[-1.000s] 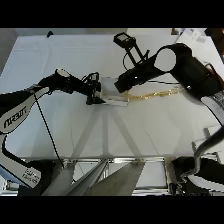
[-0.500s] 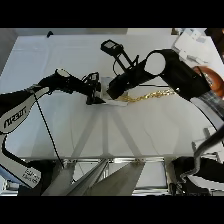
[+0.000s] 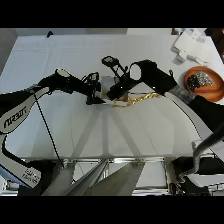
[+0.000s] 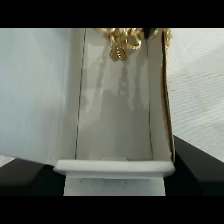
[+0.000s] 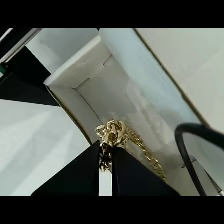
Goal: Fold the box and place the chain.
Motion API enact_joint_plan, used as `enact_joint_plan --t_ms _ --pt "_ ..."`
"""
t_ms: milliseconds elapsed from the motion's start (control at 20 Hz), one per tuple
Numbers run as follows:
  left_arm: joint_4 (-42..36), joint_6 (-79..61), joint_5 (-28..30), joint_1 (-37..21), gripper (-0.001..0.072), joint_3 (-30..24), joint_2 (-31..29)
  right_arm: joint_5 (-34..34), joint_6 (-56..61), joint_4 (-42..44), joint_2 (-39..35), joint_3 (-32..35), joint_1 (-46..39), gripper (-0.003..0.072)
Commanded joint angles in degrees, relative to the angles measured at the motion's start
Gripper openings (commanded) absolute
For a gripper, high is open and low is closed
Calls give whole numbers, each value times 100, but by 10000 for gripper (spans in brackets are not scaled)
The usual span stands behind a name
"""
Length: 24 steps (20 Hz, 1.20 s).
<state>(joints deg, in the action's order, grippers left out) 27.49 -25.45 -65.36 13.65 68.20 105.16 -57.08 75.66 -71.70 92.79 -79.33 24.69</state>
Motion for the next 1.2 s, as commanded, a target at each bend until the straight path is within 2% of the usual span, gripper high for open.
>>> enact_joint_plan --t_ms 0,50,200,400,500,650,700,750,850,950,1150 --pt "2 0 2 2 437 2 0 39 103 -37 96 -4 0 152" --pt "0 -2 0 2 437 2 0 -17 96 -24 72 -4 0 218" --pt "0 0 0 2 437 2 0 -273 -44 -35 -105 -7 0 223" --pt "0 0 0 2 437 2 0 -645 -726 -55 -769 -4 -214 223" --pt "0 0 0 2 436 2 0 -988 -1569 -48 -1099 -4 -535 225" --pt "0 0 0 2 436 2 0 -1906 -3193 -59 -1204 11 -1235 231" --pt "0 0 0 2 437 2 0 -1958 -3456 -72 -1200 61 -1502 283" --pt "2 0 0 2 436 2 0 -1943 -3689 -74 -1200 136 -1744 346" --pt "0 0 0 2 437 2 0 -1869 -4468 -81 -1176 293 -2253 348" --pt "2 -2 0 2 437 2 0 -1528 -4983 -181 -1145 448 -2721 482" --pt "2 0 0 2 437 2 0 -949 -5705 -260 -782 553 -3340 485"
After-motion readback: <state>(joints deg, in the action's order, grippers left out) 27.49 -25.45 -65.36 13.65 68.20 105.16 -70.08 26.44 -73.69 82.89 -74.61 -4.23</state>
